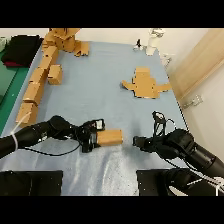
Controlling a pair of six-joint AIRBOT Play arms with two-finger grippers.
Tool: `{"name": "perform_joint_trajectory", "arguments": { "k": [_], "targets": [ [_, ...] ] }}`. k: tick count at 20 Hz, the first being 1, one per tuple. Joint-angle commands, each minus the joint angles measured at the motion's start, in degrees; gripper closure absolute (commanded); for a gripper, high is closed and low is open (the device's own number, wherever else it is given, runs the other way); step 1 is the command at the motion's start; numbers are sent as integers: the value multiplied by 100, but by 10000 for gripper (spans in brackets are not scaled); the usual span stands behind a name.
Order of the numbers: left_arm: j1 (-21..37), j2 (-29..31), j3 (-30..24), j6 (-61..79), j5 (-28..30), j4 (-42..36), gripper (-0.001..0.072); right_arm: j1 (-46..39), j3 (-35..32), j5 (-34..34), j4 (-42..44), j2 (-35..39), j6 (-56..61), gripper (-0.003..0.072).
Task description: Fold the box.
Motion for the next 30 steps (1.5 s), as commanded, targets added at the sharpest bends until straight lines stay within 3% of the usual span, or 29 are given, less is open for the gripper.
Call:
{"name": "perform_joint_trajectory", "arguments": {
  "k": [1,4,7,10,12,18,25,30],
  "targets": [
    [492,551,59,-1674,459,1012,239,0,4,-142,-629,9,525,684],
    [1491,1174,59,-4205,529,3045,239,0,4,-140,-728,7,549,685],
    [2754,1416,59,-6279,391,4752,239,0,4,-101,-817,7,546,684],
    [3873,1274,76,-7112,221,5069,239,0,4,-4,-927,7,546,685],
    [4227,1045,208,-7267,229,5066,239,0,4,216,-942,7,546,685],
    [4151,-286,1294,-7794,295,5060,239,0,4,890,-964,7,546,685],
    [3617,-1491,2544,-7914,798,5040,239,0,4,887,-1067,7,544,685],
    [3606,-2367,3348,-8161,938,5045,239,0,4,885,-1150,7,542,684]
  ]
}}
